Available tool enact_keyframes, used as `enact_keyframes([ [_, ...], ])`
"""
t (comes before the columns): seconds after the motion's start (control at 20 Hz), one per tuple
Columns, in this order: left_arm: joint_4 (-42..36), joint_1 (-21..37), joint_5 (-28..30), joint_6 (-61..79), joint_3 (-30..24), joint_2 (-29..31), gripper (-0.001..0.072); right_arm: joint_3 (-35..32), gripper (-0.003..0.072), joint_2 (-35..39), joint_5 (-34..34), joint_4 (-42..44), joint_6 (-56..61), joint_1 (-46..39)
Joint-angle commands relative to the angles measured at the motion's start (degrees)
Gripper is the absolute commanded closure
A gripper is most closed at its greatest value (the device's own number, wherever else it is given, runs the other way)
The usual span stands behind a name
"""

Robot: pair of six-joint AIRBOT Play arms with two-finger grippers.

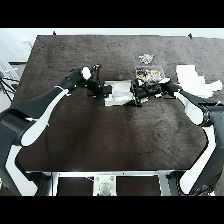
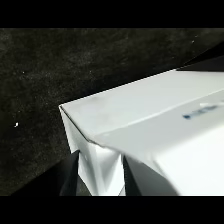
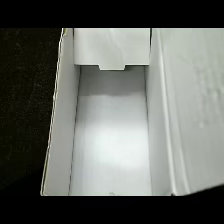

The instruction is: Fold the box and place the chain.

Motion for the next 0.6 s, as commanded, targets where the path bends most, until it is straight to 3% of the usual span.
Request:
enact_keyframes([
  [0.0,1.44,-0.11,-4.68,-1.75,3.93,-2.82,0.0384,-0.02,0.0099,0.00,0.02,0.04,0.00,0.07],
  [0.15,4.52,-0.11,-10.45,-4.42,9.68,-5.73,0.0384,-0.02,0.0100,0.00,0.02,0.04,0.00,0.07],
  [0.55,6.82,-0.20,-18.47,-6.47,18.27,-10.88,0.0384,-0.02,0.0099,0.00,0.02,0.04,0.00,0.07],
])
